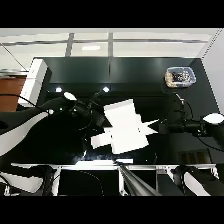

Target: Fold the box and place the chain.

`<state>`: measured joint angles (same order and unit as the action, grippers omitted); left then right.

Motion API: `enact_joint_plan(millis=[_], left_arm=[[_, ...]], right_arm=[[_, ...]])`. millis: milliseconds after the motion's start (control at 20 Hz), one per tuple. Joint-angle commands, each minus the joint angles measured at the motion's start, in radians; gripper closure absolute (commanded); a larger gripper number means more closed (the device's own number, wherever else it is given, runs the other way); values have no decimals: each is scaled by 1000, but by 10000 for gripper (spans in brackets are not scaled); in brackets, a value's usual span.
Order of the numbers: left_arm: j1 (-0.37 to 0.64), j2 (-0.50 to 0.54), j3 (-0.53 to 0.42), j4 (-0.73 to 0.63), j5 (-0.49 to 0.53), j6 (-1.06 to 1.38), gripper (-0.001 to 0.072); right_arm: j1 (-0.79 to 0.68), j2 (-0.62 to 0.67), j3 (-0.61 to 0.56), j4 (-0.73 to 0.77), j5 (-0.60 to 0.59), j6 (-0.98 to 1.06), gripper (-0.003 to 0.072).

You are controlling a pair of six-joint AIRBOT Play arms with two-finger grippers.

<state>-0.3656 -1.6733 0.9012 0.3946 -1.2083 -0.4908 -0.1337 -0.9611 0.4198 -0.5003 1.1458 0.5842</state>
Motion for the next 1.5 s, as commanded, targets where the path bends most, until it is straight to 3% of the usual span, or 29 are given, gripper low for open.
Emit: enact_joint_plan(millis=[0,50,100,300,450,500,650,700,950,1250,1450], left_arm=[[10,2,1,13,-27,62,683],[10,5,1,13,-27,76,683],[10,8,1,13,-27,90,684],[-5,62,0,21,-10,175,688],[-95,180,-1,79,134,244,688],[-138,220,-4,109,204,287,688],[-249,274,-23,308,407,362,685],[-260,268,-28,345,427,350,684],[-262,257,-74,350,431,326,685],[-262,257,-106,378,454,327,684],[-262,257,-106,379,467,327,684]], right_arm=[[-8,0,6,-15,2,1,490],[-23,1,21,-35,11,10,263],[-47,1,49,-67,37,14,83],[-176,2,274,-195,166,13,76],[-203,2,423,-216,154,6,74],[-201,2,441,-222,151,-13,0],[-201,1,433,-306,140,-85,-9],[-201,1,424,-331,130,-88,-8],[-138,0,340,-320,81,-221,-8],[28,0,228,-320,-83,-265,-9],[117,0,169,-325,-86,-279,-7]])
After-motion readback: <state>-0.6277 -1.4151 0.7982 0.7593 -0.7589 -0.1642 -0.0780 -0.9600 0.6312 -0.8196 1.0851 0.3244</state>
